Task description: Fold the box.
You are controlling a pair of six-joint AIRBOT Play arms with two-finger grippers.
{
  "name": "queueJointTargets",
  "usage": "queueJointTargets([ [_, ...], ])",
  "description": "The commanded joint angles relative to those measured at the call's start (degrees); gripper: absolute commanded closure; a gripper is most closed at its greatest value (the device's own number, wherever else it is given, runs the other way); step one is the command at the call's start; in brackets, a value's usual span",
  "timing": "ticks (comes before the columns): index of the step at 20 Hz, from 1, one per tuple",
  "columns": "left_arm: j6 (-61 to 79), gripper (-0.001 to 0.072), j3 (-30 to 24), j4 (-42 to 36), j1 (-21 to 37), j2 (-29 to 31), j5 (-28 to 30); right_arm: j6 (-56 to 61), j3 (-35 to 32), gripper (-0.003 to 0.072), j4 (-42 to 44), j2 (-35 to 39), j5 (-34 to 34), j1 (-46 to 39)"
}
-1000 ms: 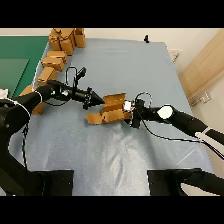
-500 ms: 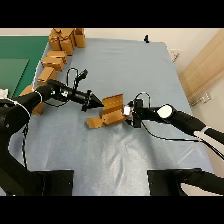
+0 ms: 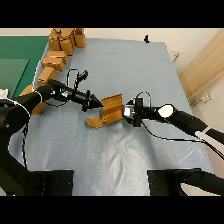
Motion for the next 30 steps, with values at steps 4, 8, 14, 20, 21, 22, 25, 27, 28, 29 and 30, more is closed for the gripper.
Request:
queueJointTargets([
  [4, 0.02, 0.0694, 0.04, 0.07, 0.04, -0.04, -0.24, -0.85, 0.07, -0.0026, 0.74, -0.66, -1.16, -0.02],
  [8, 0.07, 0.0694, 0.04, 0.15, 0.04, -0.04, -1.62, -6.23, 0.55, -0.0025, 9.03, -2.69, -1.03, -0.02],
  [14, 0.02, 0.0694, 0.04, 0.52, 0.04, -0.04, -1.7, -9.16, 4.0, -0.0025, 14.4, -5.51, 4.39, -0.7],
  [20, 0.02, 0.0694, 0.04, 0.7, 0.31, -0.04, -1.55, -9.4, 6.27, -0.0024, 16.13, -7.8, 14.34, -3.37],
  [21, 0.02, 0.0694, 0.04, 0.7, 0.55, -0.04, -1.55, -9.42, 6.58, -0.0024, 16.13, -7.93, 15.65, -3.78],
  [22, 0.04, 0.0694, 0.04, 0.7, 0.83, -0.04, -1.6, -9.42, 6.91, -0.0024, 16.11, -8.37, 17.22, -4.46],
  [25, 0.26, 0.0694, 0.24, 0.7, 1.77, -0.11, -1.49, -9.44, 8.33, -0.0024, 16.13, -10.56, 21.77, -6.99],
  [27, 0.24, 0.0694, 0.85, 0.7, 2.23, -0.13, -1.46, -9.42, 9.79, -0.0024, 16.2, -12.13, 24.9, -7.76],
  [28, 0.22, 0.0695, 1.4, 0.7, 2.25, -0.28, -1.55, -9.4, 10.25, -0.0024, 16.13, -12.68, 25.57, -7.85],
  [29, -0.15, 0.0694, 2.27, 0.68, 2.25, -0.76, -1.66, -9.42, 10.54, -0.0024, 16.13, -13.07, 25.86, -7.91],
  [30, -0.81, 0.0694, 3.23, 0.68, 2.23, -1.46, -1.75, -9.4, 10.54, -0.0024, 16.11, -13.27, 26.1, -7.93],
])
